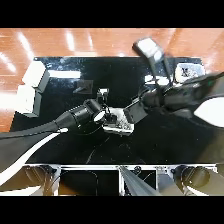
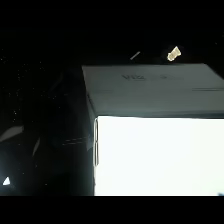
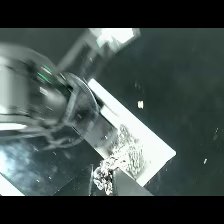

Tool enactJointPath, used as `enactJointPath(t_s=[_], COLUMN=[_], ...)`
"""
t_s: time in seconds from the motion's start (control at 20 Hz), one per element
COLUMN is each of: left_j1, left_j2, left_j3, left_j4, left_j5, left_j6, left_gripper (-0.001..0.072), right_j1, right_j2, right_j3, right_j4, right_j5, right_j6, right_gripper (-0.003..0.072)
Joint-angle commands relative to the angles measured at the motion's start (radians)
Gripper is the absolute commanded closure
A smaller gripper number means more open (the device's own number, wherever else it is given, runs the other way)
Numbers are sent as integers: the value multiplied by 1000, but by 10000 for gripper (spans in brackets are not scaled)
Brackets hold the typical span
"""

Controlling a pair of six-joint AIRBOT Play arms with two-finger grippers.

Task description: Fold the box and place the chain.

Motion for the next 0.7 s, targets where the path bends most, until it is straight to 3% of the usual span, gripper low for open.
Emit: enactJointPath(t_s=[0.0, 0.25, 0.45, 0.65], left_j1=[1, 1, 1, 1], left_j2=[0, 0, 0, 0], left_j3=[0, 0, 0, 0], left_j4=[2, 2, 2, 2], left_j5=[1, 1, 1, 1], left_j6=[4, 4, 6, 6], left_gripper=[683, 683, 684, 683], right_j1=[0, -66, -150, -175], right_j2=[0, 4, 4, 4], right_j3=[-165, -168, -54, 56], right_j4=[-7, 2, 3, 29], right_j5=[-115, -185, -223, -335], right_j6=[50, 81, 49, 21], right_gripper=[657, 658, 658, 657])
